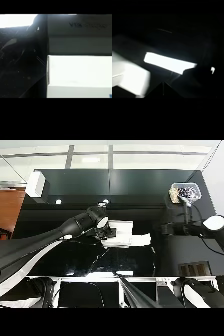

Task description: Fold the box and place the chain.

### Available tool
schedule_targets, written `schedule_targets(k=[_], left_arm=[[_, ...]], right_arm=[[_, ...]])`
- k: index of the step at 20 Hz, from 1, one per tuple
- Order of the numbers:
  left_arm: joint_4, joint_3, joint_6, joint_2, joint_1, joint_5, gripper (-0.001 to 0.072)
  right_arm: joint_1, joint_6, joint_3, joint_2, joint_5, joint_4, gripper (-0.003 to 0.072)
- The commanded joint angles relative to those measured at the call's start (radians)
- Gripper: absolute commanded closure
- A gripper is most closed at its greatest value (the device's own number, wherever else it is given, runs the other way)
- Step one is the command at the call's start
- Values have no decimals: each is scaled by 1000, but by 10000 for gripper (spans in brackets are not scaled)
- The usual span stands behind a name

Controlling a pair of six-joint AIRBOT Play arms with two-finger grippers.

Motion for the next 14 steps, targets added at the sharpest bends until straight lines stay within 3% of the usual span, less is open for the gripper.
schedule_targets(k=[1, 3, 7, 11, 14], left_arm=[[0, 0, 0, 0, 0, 0, 682], [0, 0, 0, 0, 0, 0, 682], [0, 0, 0, 0, 0, 0, 681], [0, 0, 0, 0, 0, 0, 682], [0, 0, 0, 0, 0, 0, 682]], right_arm=[[-142, 259, -122, -17, 50, 33, 673], [-46, 166, -167, -99, 66, 157, 673], [192, 53, -128, -247, 50, 359, 672], [239, 32, -27, -268, 50, 343, 671], [237, 32, 33, -268, 113, 299, 663]])
